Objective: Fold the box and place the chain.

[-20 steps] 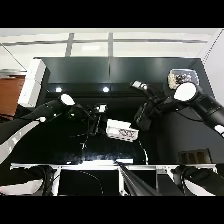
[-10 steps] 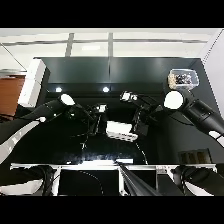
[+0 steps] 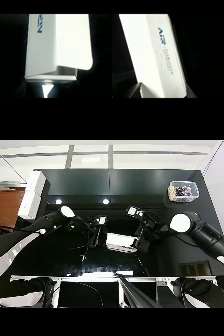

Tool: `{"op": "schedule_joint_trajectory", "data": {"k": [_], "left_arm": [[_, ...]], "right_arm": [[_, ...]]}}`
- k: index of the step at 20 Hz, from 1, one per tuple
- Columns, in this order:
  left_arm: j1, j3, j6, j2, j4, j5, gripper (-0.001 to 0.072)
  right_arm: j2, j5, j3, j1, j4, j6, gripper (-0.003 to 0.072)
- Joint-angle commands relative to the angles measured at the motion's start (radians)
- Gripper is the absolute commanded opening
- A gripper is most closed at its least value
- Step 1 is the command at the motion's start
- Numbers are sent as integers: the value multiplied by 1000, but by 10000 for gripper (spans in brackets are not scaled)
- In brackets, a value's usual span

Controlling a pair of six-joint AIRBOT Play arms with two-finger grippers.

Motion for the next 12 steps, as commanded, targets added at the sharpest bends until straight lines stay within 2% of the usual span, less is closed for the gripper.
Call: {"op": "schedule_joint_trajectory", "data": {"k": [1,2,5,7,12], "left_arm": [[1,1,0,-1,0,0,470],[1,1,0,-1,0,0,470],[1,1,0,-1,0,0,470],[1,1,0,-1,0,0,470],[1,1,0,-1,0,0,470]], "right_arm": [[19,-108,-50,1,59,-18,591],[19,-106,-51,1,56,-21,590],[19,-108,-52,1,56,-27,404],[19,-107,-54,1,53,-27,357],[19,-82,-54,2,41,-27,356]]}}
